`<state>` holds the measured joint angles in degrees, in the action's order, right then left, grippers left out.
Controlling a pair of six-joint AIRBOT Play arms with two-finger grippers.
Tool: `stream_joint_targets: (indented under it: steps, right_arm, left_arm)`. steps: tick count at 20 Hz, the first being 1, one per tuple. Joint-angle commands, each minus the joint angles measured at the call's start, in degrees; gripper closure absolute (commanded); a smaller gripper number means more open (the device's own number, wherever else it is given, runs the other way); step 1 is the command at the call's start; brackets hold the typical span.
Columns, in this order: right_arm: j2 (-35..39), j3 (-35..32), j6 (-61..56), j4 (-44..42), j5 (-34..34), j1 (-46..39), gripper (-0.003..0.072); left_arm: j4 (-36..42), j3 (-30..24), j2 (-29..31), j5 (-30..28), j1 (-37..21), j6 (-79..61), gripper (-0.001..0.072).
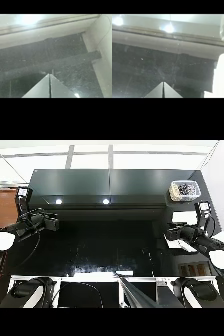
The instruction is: Fold the box and place the chain.
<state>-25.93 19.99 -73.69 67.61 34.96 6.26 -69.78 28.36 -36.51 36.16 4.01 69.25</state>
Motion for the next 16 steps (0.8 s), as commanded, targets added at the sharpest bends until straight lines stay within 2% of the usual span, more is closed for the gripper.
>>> stream_joint_targets:
  steps: [1,13,16]
  right_arm:
    - [0.0,0.0,0.0,0.0,0.0,0.0,0.0671]
    - [0.0,0.0,0.0,0.0,-0.5,0.1,0.0671]
    - [0.0,0.0,0.0,-2.5,-7.3,0.1,0.0671]
  left_arm:
    - [0.0,0.0,0.0,0.0,0.0,0.0,0.0678]
    - [0.0,0.0,0.0,0.0,0.0,0.0,0.0678]
    - [0.2,0.0,0.0,-0.2,0.0,0.0,0.0678]
